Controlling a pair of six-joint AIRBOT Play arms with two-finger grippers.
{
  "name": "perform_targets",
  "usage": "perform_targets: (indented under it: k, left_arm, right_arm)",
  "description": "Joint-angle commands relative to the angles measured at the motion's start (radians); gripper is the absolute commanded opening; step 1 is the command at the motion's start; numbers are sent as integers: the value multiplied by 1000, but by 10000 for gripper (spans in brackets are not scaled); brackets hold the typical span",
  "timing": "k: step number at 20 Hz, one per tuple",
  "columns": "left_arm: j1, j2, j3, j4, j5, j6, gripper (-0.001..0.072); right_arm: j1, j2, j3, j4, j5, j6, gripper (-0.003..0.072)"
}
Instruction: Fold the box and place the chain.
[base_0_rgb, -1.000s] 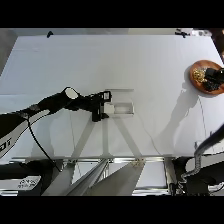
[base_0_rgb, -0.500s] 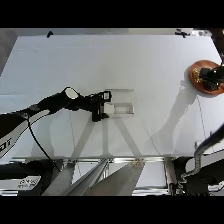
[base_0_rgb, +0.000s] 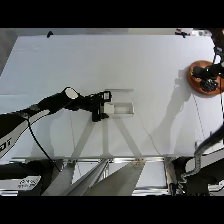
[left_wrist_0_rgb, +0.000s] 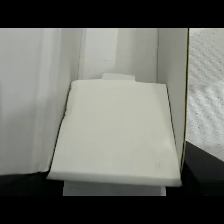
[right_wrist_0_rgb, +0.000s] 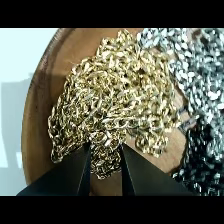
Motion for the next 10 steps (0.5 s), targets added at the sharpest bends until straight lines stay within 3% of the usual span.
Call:
perform_targets:
  k: [1, 4, 10]
  left_arm:
    - [0, 0, 1, 0, 0, 0, 508]
    - [0, 0, 1, 0, 0, 0, 508]
    - [0, 0, 1, 0, 0, 0, 508]
  right_arm:
    - [3, 81, 2, 10, 23, 0, 11]
    - [3, 203, 2, 11, 70, 0, 12]
    - [3, 443, 2, 150, 303, -76, 10]
